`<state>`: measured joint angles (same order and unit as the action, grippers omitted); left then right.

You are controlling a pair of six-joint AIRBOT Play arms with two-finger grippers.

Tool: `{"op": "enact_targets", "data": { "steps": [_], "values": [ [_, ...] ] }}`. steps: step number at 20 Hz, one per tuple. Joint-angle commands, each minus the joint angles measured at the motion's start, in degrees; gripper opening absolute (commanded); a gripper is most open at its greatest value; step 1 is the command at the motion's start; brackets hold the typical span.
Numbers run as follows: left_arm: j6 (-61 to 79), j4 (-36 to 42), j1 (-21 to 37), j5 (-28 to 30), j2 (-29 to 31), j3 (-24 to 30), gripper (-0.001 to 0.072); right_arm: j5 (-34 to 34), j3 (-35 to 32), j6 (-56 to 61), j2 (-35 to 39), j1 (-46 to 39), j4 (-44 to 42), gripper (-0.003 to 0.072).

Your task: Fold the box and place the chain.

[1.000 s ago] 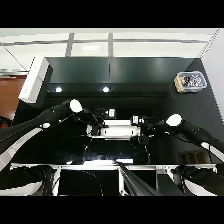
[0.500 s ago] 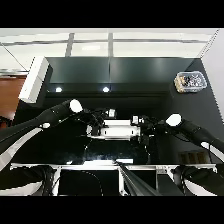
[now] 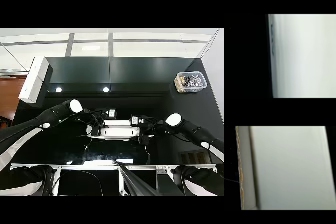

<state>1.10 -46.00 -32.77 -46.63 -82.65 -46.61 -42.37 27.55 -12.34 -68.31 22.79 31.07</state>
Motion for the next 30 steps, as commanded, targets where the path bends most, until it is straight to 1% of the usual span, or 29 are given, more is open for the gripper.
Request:
{"op": "enact_targets", "data": {
  "steps": [1, 15, 16, 17, 18, 19, 20, 21, 22, 23, 24, 25, 28, 29, 30],
  "values": [
    [0.0, 0.0, 0.0, 0.0, 0.0, 0.0, 0.0028, 0.0, 0.3, -0.8, -0.9, 0.5, 0.3, 0.0618],
    [0.0, 0.0, 0.0, 0.0, 0.0, 0.0, 0.0028, -0.1, 0.3, -0.3, -0.9, 0.5, 0.7, 0.0618],
    [0.0, 0.0, 0.0, 0.0, 0.0, 0.0, 0.0028, -0.1, 0.3, -0.3, -0.9, 0.5, 0.7, 0.0598],
    [0.0, 0.0, 0.0, 0.0, 0.0, 0.0, 0.0028, -0.1, 0.3, -0.3, -0.9, 0.5, 0.7, 0.0479],
    [-0.5, 0.0, 0.0, -0.2, 0.0, 0.0, 0.0036, -0.1, 0.3, -0.3, -0.9, 0.5, 0.7, 0.0476],
    [-0.7, 0.0, 0.0, -0.3, 0.0, 0.0, 0.0211, -0.1, 0.3, -0.3, -0.9, 0.5, 0.8, 0.0477],
    [-1.0, -0.1, 0.0, -0.3, 0.3, -0.2, 0.0438, -0.1, 0.3, -0.3, -0.9, 0.5, 0.8, 0.0477],
    [-2.0, -0.1, 0.0, -0.3, 0.9, -0.3, 0.0494, -0.1, 0.3, -0.3, -0.9, 0.5, 0.8, 0.0475],
    [-3.0, -0.3, 0.0, -0.5, 2.0, -0.5, 0.0540, -0.1, 0.3, -0.3, -0.9, 0.5, 0.8, 0.0405],
    [-3.9, -0.3, 0.1, -0.7, 3.4, -0.5, 0.0541, -0.1, 0.3, -0.3, -0.9, 0.5, 0.8, 0.0314],
    [-6.2, -1.2, 0.2, -1.4, 5.2, -0.5, 0.0541, -0.1, 0.3, -0.3, -0.9, 0.5, 0.9, 0.0200],
    [-9.4, -3.8, 0.3, -2.9, 7.1, -0.5, 0.0541, -0.1, 0.3, -0.3, -0.9, 0.5, 0.9, 0.0203],
    [-25.7, -15.5, 0.1, -10.6, 14.9, -0.9, 0.0538, -0.1, 0.3, -0.3, -0.9, 0.5, 0.9, 0.0202],
    [-32.9, -18.9, 0.1, -12.4, 17.5, -0.8, 0.0509, -0.1, 0.3, -0.3, -0.9, 0.5, 0.9, 0.0202],
    [-40.6, -21.6, 0.1, -14.6, 19.9, -0.8, 0.0325, -0.1, 0.3, -0.3, -0.9, 0.5, 0.8, 0.0202]
  ]
}}
